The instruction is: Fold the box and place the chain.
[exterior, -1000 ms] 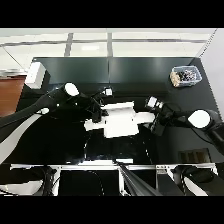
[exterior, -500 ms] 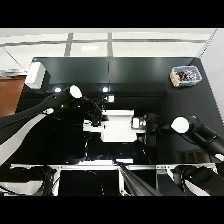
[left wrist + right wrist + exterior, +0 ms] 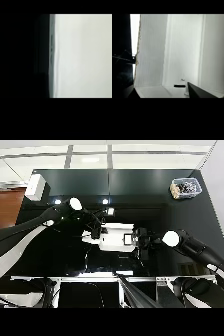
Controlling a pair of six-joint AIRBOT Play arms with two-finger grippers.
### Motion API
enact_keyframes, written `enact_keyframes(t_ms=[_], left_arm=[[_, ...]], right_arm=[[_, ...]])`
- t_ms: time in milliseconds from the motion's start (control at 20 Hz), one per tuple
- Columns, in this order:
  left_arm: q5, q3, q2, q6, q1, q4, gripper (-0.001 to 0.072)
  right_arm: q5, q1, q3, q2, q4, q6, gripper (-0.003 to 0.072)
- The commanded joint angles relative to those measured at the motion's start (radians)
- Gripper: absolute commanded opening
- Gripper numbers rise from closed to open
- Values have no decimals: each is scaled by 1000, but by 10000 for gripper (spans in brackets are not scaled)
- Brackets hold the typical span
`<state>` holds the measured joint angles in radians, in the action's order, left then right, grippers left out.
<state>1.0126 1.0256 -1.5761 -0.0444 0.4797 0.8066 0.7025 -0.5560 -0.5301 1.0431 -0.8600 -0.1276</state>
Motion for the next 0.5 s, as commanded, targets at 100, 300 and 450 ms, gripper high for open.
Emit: enact_keyframes(t_ms=[100,300,450], left_arm=[[3,0,-1,-1,1,-3,24],[6,0,-1,-8,1,-3,24],[6,0,-1,-8,1,-3,25]], right_arm=[[-41,69,-40,2,39,2,705],[-40,127,-53,2,40,5,706],[-42,150,-53,2,41,5,706]])
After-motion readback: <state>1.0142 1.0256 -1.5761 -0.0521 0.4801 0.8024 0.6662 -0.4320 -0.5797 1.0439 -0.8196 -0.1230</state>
